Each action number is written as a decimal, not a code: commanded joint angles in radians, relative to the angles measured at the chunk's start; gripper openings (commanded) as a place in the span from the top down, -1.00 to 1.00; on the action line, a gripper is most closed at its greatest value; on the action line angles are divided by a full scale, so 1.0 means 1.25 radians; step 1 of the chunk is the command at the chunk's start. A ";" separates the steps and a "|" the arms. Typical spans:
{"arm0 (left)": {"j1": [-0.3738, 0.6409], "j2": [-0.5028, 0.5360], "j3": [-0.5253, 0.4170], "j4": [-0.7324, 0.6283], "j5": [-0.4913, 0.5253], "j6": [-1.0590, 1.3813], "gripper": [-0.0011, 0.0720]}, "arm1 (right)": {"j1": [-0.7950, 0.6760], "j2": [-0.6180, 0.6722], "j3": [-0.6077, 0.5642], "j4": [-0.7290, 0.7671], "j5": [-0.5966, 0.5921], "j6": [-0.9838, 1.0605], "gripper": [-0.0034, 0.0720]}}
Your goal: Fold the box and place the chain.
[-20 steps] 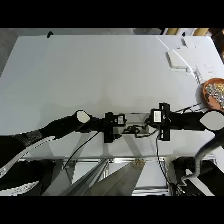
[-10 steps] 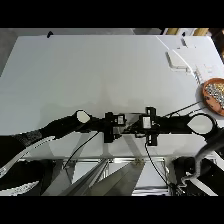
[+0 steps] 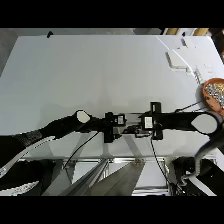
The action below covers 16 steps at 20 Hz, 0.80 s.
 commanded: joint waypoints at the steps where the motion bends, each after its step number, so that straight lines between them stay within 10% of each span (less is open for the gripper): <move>1: 0.000 0.001 0.000 0.000 0.000 0.000 0.06 | -0.132 0.052 0.021 -0.099 0.072 -0.002 0.38; 16: 0.000 0.001 0.000 0.000 0.000 0.000 0.06 | -0.212 -0.286 0.018 -0.199 0.046 -0.178 0.38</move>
